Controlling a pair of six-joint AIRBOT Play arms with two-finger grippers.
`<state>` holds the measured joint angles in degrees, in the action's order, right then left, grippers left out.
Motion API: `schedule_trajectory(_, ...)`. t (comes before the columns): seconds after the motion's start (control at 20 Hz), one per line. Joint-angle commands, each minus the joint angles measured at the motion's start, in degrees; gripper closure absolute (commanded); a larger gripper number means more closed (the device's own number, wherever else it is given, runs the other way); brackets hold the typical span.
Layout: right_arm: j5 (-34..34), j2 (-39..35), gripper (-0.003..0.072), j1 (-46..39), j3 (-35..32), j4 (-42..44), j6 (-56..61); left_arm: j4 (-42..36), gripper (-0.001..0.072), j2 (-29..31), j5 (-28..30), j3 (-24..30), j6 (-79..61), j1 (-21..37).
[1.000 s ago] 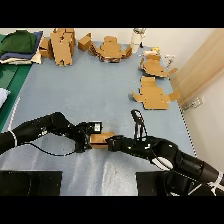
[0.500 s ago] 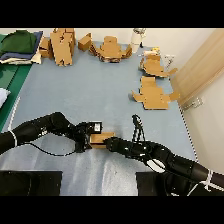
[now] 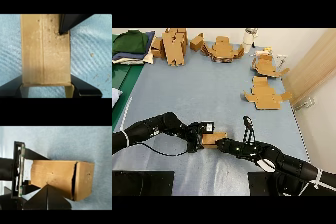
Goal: Fold the box.
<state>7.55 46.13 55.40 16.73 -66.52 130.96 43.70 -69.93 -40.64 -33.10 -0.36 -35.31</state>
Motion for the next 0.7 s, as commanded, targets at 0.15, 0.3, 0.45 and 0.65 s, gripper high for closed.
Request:
schedule_trajectory(0.15, 1.5, 1.2, 0.0684, 0.1, 0.0, -0.1, 0.0, 0.0, 0.0353, 0.0, -0.1, 0.0, 0.0, 0.0)
schedule_trajectory(0.3, 1.6, 1.3, 0.0684, 0.1, 0.0, -0.2, 0.0, 0.0, 0.0353, 0.0, 0.0, 0.0, 0.0, 0.0)
schedule_trajectory(0.45, 2.2, 1.3, 0.0684, 0.1, 0.0, -0.4, 0.0, 0.0, 0.0353, 0.0, 0.0, 0.0, 0.0, 0.0)
schedule_trajectory(0.65, 3.3, 1.3, 0.0684, 0.1, 0.0, -1.1, 0.0, 0.0, 0.0353, 0.0, 0.0, 0.0, 0.0, 0.0)
